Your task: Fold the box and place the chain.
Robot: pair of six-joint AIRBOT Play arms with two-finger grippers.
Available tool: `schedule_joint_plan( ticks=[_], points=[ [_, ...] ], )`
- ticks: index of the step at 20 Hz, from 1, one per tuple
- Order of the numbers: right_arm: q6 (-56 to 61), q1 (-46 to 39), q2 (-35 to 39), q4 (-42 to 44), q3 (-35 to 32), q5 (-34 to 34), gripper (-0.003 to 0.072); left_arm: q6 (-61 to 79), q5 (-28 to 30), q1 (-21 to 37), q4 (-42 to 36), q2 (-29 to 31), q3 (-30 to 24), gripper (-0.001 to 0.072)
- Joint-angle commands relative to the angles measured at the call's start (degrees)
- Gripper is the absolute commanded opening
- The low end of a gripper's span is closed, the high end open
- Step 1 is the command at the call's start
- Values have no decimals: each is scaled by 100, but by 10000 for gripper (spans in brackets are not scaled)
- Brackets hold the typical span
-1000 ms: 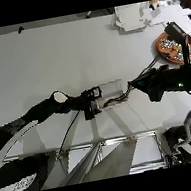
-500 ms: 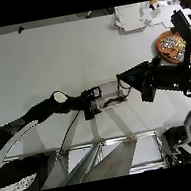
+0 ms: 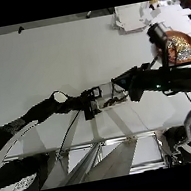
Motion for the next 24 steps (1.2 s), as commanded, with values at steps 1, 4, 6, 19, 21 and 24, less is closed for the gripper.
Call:
schedule_joint_plan(
  ticks=[1,4,6,19,21,24],
  points=[
    [-286,13,-490,-55,-566,-11,17,2,0,4,2,4,2,273],
    [-638,13,-1069,-48,-964,-120,18,2,0,4,2,4,2,273],
    [-837,11,-1438,7,-986,-138,18,2,0,4,2,4,2,273],
    [-1703,4,-1690,999,-927,17,296,2,-2,4,2,4,4,273],
    [-1449,-94,-1357,791,-763,205,293,2,2,4,2,4,2,273],
    [-575,-750,-892,-310,-455,330,184,2,0,4,2,4,4,273]
  ],
)
